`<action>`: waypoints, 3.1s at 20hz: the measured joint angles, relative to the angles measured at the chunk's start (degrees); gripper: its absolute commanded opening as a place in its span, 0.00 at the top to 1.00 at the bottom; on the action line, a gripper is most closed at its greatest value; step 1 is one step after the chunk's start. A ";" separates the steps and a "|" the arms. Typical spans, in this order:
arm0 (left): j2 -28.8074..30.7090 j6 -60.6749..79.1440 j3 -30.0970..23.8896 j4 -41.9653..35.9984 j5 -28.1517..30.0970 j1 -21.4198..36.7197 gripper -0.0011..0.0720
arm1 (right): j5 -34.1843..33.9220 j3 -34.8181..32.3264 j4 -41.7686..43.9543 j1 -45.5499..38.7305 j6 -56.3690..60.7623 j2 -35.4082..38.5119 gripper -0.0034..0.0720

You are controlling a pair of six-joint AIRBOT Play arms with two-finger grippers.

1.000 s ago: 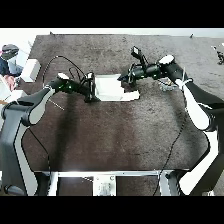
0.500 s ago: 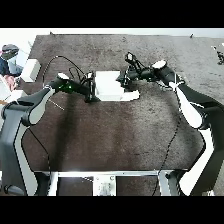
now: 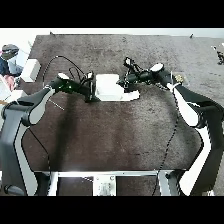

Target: Fold the box and place the chain.

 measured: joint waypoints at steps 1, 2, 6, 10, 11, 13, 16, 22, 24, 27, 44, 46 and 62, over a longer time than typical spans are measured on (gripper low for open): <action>0.00 0.00 0.00 0.00 0.00 0.00 0.41 | -0.02 0.00 -0.15 0.00 0.00 0.07 0.94; 0.00 0.02 0.00 0.00 0.00 0.00 0.41 | -0.02 0.00 -0.24 0.00 0.00 0.26 0.94; 0.00 0.07 0.00 0.02 0.00 0.00 0.41 | 1.31 -0.04 -1.18 -0.37 0.00 3.52 0.94; 0.00 0.07 0.00 0.02 0.02 0.00 0.41 | 7.17 0.00 -4.44 -1.68 5.62 8.68 0.94; 0.00 0.07 0.00 0.02 0.02 0.00 0.41 | 8.46 0.00 -6.71 -1.81 7.52 9.55 0.61; 0.00 0.07 0.00 0.02 0.02 0.00 0.41 | 10.19 -0.37 -12.85 -1.66 9.99 10.60 0.00; 0.00 0.07 0.00 0.02 0.02 0.00 0.41 | 9.09 -1.38 -21.57 -0.87 9.03 10.75 0.00; 0.00 0.07 0.00 0.02 0.02 0.00 0.41 | 7.69 -2.03 -26.03 1.09 5.09 8.22 0.25; 0.00 0.07 0.00 0.02 0.02 0.00 0.41 | 7.74 -2.08 -24.98 1.55 4.68 7.61 0.25; 0.00 0.07 0.00 0.02 0.04 0.00 0.41 | 8.61 -2.10 -23.52 1.77 4.31 6.78 0.26; 0.00 0.09 0.00 0.07 0.04 0.11 0.41 | 6.27 -2.10 -21.20 5.16 4.31 5.27 0.51; 0.00 0.11 0.00 0.09 0.02 0.11 0.41 | 5.40 -2.10 -21.18 5.70 4.28 5.27 0.51; 0.00 0.11 0.02 0.02 0.07 0.07 0.41 | 4.37 -2.10 -18.29 6.29 3.61 3.82 0.51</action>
